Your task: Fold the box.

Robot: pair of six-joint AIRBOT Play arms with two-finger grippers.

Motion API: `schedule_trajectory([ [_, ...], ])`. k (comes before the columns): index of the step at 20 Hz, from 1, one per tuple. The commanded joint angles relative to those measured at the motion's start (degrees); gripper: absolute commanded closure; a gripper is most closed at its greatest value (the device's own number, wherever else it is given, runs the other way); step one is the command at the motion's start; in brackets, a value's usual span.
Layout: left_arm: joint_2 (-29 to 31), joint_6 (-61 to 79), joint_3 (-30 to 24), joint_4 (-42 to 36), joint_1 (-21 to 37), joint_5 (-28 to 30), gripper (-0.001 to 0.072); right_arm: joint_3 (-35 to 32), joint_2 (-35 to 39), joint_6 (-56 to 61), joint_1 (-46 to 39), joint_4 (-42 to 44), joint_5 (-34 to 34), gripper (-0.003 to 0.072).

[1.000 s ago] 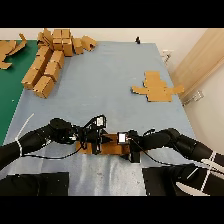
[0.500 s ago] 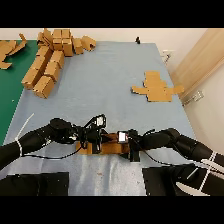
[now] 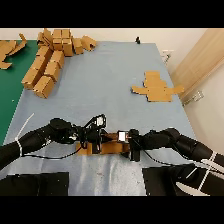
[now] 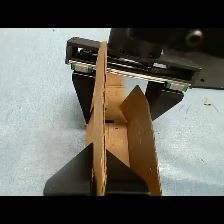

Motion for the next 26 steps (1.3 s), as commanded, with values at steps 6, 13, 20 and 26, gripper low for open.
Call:
schedule_trajectory([
  [6,0.02,0.02,0.07,0.04,0.02,-0.04,0.0695,0.02,0.07,0.57,0.0,0.35,0.7,0.0223],
  [13,0.04,0.02,0.07,0.04,0.02,-0.04,0.0695,0.02,0.07,0.57,0.0,0.26,0.5,0.013],
  [20,0.04,0.02,0.07,0.04,0.02,-0.04,0.0695,0.02,0.39,0.37,0.0,-0.7,0.52,0.0103],
  [26,0.04,0.02,0.07,0.04,0.02,-0.02,0.0695,0.02,0.15,0.31,0.0,-0.76,1.51,0.0104],
])
